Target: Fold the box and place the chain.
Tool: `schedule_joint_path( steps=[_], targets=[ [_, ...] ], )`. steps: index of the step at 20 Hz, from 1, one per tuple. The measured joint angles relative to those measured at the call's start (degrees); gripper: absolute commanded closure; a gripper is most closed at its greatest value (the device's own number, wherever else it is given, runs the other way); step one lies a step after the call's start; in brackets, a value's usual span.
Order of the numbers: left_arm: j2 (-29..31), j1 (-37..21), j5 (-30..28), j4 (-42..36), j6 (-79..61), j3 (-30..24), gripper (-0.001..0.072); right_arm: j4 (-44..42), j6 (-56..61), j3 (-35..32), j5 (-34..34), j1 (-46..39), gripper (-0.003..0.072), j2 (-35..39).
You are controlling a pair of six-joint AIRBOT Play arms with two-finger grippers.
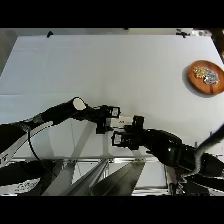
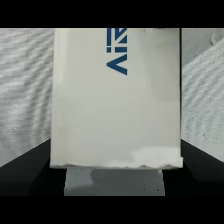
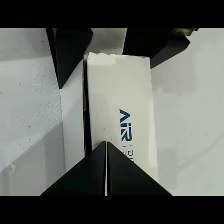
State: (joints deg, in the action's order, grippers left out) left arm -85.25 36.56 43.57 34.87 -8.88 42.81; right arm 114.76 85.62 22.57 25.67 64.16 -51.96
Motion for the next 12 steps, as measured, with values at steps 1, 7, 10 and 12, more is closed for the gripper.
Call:
schedule_joint_path(
  steps=[1,7,10,12],
  targets=[
    [0.00,0.00,0.00,0.02,-0.02,0.00,0.0362,0.55,-0.04,-0.15,0.42,0.68,0.0668,-0.04],
    [0.00,0.04,-0.02,-0.07,0.07,0.00,0.0362,2.25,-0.09,-0.68,2.40,2.49,0.0668,-0.15],
    [0.00,0.04,-0.02,-0.13,0.11,0.00,0.0362,3.37,-0.09,-0.79,2.89,2.67,0.0668,-0.11],
    [-0.02,0.04,-0.02,-0.17,0.17,0.00,0.0362,4.09,-0.09,-0.81,3.41,2.71,0.0668,0.24]
  ],
)
